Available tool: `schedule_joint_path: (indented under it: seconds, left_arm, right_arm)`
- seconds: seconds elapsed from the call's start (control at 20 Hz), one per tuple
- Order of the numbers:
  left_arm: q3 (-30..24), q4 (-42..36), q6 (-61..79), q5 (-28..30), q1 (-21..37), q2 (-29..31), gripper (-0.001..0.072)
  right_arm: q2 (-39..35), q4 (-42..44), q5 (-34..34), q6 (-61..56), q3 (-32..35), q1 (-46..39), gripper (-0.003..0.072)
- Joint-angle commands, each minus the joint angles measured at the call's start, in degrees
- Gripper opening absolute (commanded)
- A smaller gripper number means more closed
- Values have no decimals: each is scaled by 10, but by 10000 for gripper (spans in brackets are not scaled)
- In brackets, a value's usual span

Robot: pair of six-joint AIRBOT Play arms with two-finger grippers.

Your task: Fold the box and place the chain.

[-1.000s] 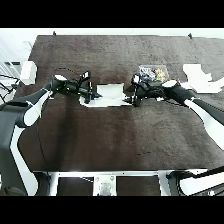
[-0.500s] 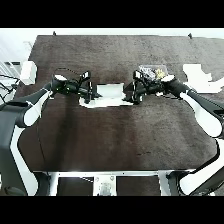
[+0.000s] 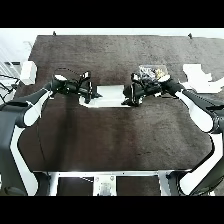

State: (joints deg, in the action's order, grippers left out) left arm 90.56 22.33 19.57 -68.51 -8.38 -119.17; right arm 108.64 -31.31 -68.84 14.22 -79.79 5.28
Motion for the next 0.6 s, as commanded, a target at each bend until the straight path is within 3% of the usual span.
schedule_joint_path:
  seconds: [0.0,0.55]
  left_arm:
    - [0,0,0,6,0,0,19]
    - [0,0,0,6,0,0,19]
  right_arm:
    - [13,-5,-6,10,-6,7,637]
    - [54,-8,2,24,-47,19,637]
